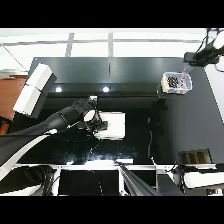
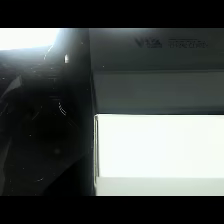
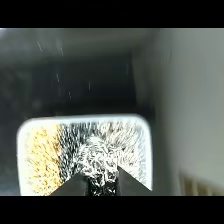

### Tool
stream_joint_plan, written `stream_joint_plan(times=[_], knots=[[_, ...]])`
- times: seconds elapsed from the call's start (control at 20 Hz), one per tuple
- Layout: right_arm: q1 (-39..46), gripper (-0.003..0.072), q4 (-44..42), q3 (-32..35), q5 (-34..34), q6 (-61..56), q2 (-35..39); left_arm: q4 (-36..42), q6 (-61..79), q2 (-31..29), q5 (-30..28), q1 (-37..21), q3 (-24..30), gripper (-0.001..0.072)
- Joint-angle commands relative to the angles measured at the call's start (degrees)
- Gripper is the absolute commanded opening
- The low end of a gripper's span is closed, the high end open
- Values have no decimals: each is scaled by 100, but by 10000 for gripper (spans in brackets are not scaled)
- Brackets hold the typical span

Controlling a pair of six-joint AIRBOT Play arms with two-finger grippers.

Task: Fold the box and place the chain.

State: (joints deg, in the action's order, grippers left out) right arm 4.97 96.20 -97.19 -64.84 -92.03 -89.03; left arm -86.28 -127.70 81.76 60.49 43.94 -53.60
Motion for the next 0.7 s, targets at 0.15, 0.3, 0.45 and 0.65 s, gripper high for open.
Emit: stream_joint_plan(times=[0.15,0.3,0.45,0.65], knots=[[4,22,-48,-227,103,271,1287,0,2,-4,0,-4,0,31],[4,22,-450,-560,101,348,1585,4,2,-4,31,2,0,31],[4,22,-649,-1060,203,378,1740,26,2,-4,44,2,0,31],[2,22,-1233,-1746,160,400,1797,24,2,-4,118,7,0,31]])
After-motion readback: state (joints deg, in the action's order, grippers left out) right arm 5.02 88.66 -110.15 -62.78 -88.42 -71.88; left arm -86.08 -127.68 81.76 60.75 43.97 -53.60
